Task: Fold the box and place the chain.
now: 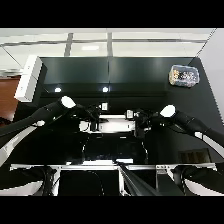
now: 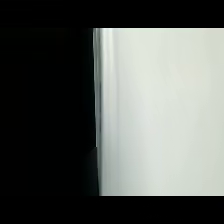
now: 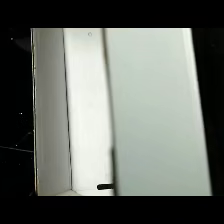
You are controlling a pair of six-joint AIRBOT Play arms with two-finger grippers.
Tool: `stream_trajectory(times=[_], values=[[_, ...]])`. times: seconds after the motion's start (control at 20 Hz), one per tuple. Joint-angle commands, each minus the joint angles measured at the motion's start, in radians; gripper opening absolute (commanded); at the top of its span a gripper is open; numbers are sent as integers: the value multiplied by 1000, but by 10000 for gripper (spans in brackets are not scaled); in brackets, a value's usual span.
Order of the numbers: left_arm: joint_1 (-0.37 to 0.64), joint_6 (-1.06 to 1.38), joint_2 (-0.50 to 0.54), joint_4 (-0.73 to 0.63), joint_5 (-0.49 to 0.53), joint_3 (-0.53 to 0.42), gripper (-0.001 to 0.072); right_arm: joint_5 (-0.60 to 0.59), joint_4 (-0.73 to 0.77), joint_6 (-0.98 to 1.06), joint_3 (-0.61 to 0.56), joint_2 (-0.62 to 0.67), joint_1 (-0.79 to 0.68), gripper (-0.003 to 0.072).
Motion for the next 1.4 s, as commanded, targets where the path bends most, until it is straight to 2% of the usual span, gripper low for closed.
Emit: stream_trajectory(times=[0.0, 0.45, 0.5, 0.55, 1.1, 1.15, 1.2, 1.25, 1.3, 1.35], values=[[0, 0, 1, -1, -2, 1, 26, -8, -27, 11, 0, -16, 4, 661], [0, 0, 1, -1, -2, 1, 26, -8, -26, -23, 0, -43, -1, 658], [0, -1, 1, -1, -2, 1, 26, -7, -26, -22, 0, -42, -7, 561], [0, 0, 1, -1, -2, 1, 26, -5, -24, -22, 0, -42, -16, 553], [0, 0, 1, -1, -1, 1, 26, 3, -23, -23, 0, -42, -38, 550], [0, 0, 1, -1, -2, 1, 26, 4, -23, -23, 0, -42, -38, 467], [0, 0, 1, -2, -2, 1, 26, 4, -23, -23, 0, -43, -38, 423], [0, 0, 1, -2, -1, 1, 28, 4, -23, -23, 0, -42, -38, 423], [0, -5, 1, -2, -2, 1, 44, 4, -23, -23, 0, -42, -38, 423], [0, -42, 4, -1, 3, 1, 209, 1, -23, -23, 0, -42, -38, 423]])
